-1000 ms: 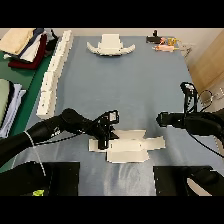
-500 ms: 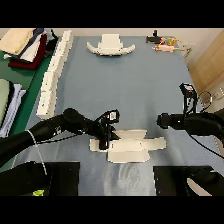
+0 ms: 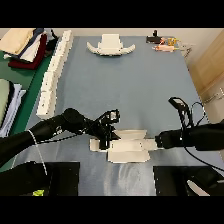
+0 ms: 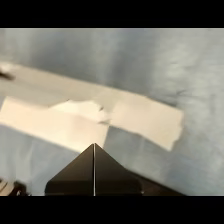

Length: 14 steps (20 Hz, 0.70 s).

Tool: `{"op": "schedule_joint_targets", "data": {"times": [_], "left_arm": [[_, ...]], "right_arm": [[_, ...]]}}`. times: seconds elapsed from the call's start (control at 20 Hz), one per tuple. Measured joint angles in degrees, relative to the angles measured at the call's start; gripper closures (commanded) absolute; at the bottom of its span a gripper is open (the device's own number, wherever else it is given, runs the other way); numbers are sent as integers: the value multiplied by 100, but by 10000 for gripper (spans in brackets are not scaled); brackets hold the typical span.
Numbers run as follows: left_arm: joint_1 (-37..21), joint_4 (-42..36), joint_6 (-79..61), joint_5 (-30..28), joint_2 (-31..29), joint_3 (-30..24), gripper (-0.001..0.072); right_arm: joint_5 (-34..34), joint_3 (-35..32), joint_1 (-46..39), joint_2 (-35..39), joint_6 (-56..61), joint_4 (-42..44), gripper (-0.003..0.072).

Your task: Fold the box.

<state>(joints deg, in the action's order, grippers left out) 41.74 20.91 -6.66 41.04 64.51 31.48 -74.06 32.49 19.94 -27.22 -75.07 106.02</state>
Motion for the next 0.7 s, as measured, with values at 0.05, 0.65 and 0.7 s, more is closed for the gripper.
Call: {"op": "schedule_joint_targets", "data": {"times": [0.05, 0.65, 0.7], "left_arm": [[0, 2, 0, -2, 0, 2, 694], [2, 9, 0, -7, 0, 2, 694], [2, 9, 0, -7, 0, 2, 694]], "right_arm": [[-81, 0, 251, 144, -31, 92, 687], [505, -361, 4124, -1117, -1191, -1373, 150], [715, -369, 4236, -1322, -1226, -1532, 151]]}}
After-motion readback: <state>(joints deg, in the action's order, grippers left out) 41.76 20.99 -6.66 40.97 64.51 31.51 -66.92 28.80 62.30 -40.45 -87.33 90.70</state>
